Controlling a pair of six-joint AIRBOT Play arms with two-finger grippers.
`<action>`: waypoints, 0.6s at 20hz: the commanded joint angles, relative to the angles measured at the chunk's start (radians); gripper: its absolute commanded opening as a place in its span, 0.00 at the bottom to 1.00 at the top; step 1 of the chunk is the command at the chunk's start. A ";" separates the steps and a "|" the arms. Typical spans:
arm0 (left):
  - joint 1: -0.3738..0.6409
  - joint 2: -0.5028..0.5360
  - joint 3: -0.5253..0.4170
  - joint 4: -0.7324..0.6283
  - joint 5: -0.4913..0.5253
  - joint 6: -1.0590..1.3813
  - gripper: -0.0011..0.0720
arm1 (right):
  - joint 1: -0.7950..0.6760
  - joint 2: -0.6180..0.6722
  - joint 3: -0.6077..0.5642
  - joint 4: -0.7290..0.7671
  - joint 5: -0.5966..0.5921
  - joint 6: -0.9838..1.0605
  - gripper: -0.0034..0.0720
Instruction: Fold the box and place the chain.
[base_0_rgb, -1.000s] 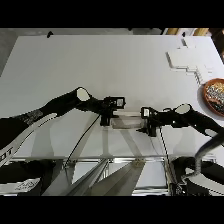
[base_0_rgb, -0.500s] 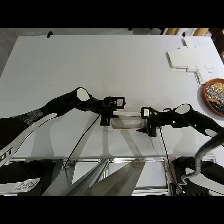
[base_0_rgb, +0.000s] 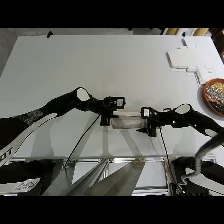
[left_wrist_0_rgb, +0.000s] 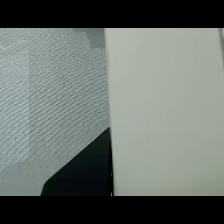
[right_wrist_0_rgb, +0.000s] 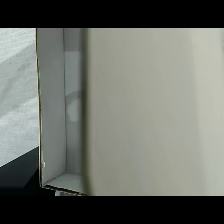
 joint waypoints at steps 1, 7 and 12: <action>0.000 0.001 0.000 0.000 0.000 0.000 0.03 | 0.001 0.000 -0.001 0.000 0.000 0.000 0.57; 0.005 0.078 0.000 0.080 -0.023 -0.081 0.80 | 0.001 -0.001 -0.001 0.000 0.001 0.000 0.57; 0.009 0.179 0.000 0.435 -0.064 -0.410 0.80 | 0.001 -0.001 -0.001 0.000 0.001 0.000 0.57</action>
